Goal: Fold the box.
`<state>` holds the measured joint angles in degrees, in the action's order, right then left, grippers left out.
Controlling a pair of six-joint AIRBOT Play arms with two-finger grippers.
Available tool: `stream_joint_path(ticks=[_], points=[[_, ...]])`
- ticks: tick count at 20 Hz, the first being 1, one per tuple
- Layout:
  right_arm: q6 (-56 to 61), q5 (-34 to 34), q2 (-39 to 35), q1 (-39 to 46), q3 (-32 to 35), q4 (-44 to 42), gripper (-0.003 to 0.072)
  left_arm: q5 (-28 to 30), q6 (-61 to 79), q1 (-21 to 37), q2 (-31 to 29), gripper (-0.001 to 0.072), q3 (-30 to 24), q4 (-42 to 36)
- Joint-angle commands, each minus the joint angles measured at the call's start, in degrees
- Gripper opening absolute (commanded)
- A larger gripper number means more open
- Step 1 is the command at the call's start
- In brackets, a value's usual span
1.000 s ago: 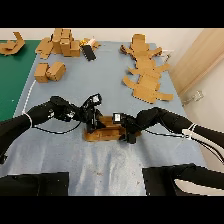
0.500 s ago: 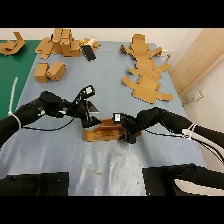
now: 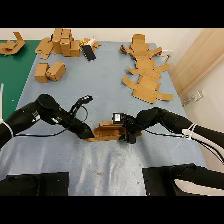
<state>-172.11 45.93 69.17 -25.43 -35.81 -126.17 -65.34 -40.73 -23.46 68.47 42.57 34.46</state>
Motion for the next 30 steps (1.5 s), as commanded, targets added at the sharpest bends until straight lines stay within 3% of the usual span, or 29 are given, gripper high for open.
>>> stream_joint_path(ticks=[1,3,6,8,13,16,21,24,30], points=[[0.00,-0.02,0.04,-0.04,-0.07,0.00,0.0511,7.85,-8.83,-5.42,-0.20,0.0012,-1.60,-15.50],[0.00,-0.02,0.04,-0.04,-0.07,0.00,0.0511,15.28,-8.72,-5.46,-0.17,0.0012,-1.01,-21.53],[0.00,-0.02,0.04,-0.02,-0.07,0.00,0.0511,25.11,-8.20,-5.03,0.04,0.0012,-0.37,-20.90],[0.00,-0.02,0.04,-0.04,-0.07,0.00,0.0511,27.91,-8.22,-5.03,1.99,0.0011,0.02,-18.95],[0.00,0.00,0.04,-0.04,-0.07,0.00,0.0511,27.74,-12.59,-5.03,10.97,0.0011,1.42,-12.83],[0.00,-0.02,0.04,-0.02,-0.07,0.00,0.0511,27.69,-14.47,-5.03,12.83,0.0011,1.90,-10.84],[0.00,-0.04,0.04,-0.02,-0.07,0.00,0.0511,26.43,-13.70,-5.01,12.85,0.0011,3.06,-10.80],[0.00,-0.02,0.04,-0.02,-0.07,0.00,0.0511,24.39,-6.40,-3.26,12.59,0.0011,4.37,-11.39],[0.00,0.04,0.04,0.00,-0.07,0.00,0.0511,17.68,18.71,10.40,4.00,0.0010,2.40,-20.06]])
